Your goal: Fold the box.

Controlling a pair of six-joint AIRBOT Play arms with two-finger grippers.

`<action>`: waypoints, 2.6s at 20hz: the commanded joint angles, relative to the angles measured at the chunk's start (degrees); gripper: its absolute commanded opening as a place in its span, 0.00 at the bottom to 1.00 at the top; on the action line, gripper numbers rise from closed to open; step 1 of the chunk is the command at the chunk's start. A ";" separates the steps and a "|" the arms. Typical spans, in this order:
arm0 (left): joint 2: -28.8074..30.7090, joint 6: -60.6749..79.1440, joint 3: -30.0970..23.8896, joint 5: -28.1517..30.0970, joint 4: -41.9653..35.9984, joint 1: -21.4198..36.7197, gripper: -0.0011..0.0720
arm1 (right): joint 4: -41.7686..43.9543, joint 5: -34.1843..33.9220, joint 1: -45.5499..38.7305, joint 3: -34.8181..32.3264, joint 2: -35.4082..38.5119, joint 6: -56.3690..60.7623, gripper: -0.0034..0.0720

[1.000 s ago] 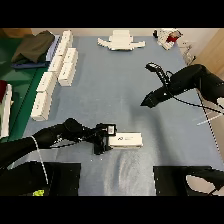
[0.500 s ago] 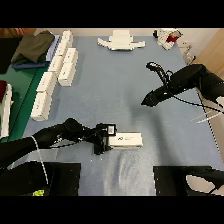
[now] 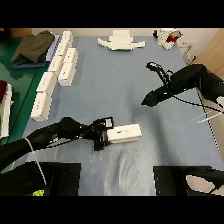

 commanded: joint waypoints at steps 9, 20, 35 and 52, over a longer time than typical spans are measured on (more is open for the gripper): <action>13.66 -48.98 0.02 0.59 31.45 37.92 0.73 | 0.00 0.02 -0.02 0.07 -0.04 0.02 0.05; 2.56 -49.31 -0.20 10.62 30.80 47.25 0.73 | -0.02 0.02 -0.02 0.07 -0.04 0.02 0.05; -18.25 -49.33 19.04 18.45 29.29 40.76 0.73 | -0.02 0.02 -0.02 0.07 -0.04 0.02 0.05; -34.21 -50.82 39.56 15.96 29.33 40.83 0.73 | -0.02 0.02 -0.02 0.07 -0.04 0.02 0.05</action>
